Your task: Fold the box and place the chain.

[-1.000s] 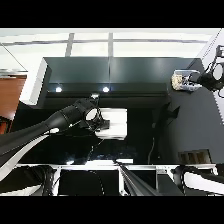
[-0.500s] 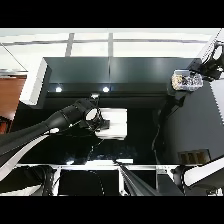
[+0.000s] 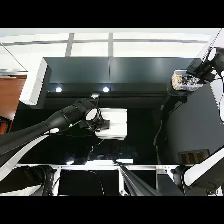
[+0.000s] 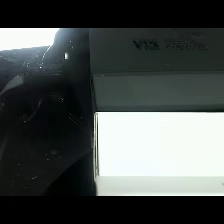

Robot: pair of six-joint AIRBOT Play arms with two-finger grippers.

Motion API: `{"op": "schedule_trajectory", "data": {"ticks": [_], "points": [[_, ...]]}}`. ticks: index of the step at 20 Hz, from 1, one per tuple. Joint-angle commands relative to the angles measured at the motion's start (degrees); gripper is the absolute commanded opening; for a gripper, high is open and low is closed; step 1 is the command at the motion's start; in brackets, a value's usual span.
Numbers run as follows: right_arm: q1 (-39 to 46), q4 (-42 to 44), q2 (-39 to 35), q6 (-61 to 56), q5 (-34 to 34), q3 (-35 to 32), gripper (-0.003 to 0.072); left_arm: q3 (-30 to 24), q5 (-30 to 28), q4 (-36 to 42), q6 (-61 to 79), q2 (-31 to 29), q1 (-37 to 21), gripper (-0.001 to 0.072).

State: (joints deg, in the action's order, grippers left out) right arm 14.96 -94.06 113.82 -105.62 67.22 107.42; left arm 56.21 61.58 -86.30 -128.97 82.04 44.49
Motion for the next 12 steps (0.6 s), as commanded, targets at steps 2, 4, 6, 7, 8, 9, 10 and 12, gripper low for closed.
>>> {"op": "schedule_trajectory", "data": {"ticks": [2,4,6,7,8,9,10,12], "points": [[0.13,-2.71,0.92,0.02,0.68,0.26,0.0539,-0.02,-0.04,0.02,0.0,0.02,0.0,0.0031],[0.2,-3.61,0.92,0.02,0.66,0.26,0.0402,-0.02,-0.02,0.0,0.0,0.02,0.0,0.0031],[0.22,-3.52,0.92,0.76,0.9,0.28,0.0191,-0.02,-0.02,0.02,0.0,0.02,0.0,0.0031],[0.22,-3.39,0.92,0.96,1.57,0.35,0.0122,-0.02,0.02,0.02,0.0,0.02,0.0,0.0031],[0.22,-3.41,0.83,1.16,2.54,0.37,0.0014,-0.02,0.02,0.02,0.0,0.02,0.0,0.0031],[0.22,-3.41,0.63,1.18,3.39,0.42,0.002,-0.02,0.02,0.02,0.0,0.02,0.0,0.0031],[0.22,-3.39,0.07,1.4,3.98,0.42,0.002,-0.02,-0.02,0.02,0.0,0.02,0.0,0.0031],[0.15,-2.86,-2.19,4.15,4.42,0.42,0.0019,-0.02,-0.07,0.0,0.0,0.02,0.0,0.0031]]}}
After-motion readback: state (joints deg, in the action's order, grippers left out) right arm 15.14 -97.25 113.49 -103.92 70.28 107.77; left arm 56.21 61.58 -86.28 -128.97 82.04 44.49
